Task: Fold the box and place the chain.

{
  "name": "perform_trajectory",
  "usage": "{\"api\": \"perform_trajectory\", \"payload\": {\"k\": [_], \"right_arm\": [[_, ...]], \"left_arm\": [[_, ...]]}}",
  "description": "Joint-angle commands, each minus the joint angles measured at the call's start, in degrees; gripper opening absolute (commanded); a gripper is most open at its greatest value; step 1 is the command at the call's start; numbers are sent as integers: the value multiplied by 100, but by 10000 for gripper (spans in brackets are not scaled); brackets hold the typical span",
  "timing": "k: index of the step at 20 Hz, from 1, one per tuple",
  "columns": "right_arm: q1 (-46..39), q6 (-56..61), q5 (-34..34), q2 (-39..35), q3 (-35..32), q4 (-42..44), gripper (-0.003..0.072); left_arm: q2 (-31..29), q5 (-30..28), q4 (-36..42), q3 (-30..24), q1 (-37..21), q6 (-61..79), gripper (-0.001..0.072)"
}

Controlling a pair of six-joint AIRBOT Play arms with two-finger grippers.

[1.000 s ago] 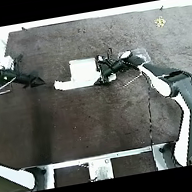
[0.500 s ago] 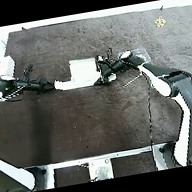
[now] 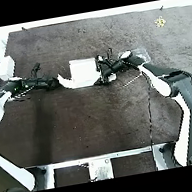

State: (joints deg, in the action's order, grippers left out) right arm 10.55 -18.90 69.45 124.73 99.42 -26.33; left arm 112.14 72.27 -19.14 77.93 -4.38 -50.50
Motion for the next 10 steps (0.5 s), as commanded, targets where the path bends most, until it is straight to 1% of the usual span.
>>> {"api": "perform_trajectory", "payload": {"k": [1, 2, 4, 8, 10], "right_arm": [[-2, 2, 2, 0, 2, 2, 304], [-2, 2, 2, 0, 2, 2, 304], [-2, 2, 0, 0, 4, 2, 304], [-2, 2, 2, 0, 2, 2, 304], [-2, 2, 2, 0, 4, 2, 304]], "left_arm": [[-7, 131, 341, 13, 52, 146, 216], [-7, 177, 249, 70, 63, 144, 243], [-7, 225, -7, 273, 155, 17, 243], [-7, 306, -968, 918, 487, -739, 245], [-7, 382, -1200, 1187, 577, -977, 246]]}}
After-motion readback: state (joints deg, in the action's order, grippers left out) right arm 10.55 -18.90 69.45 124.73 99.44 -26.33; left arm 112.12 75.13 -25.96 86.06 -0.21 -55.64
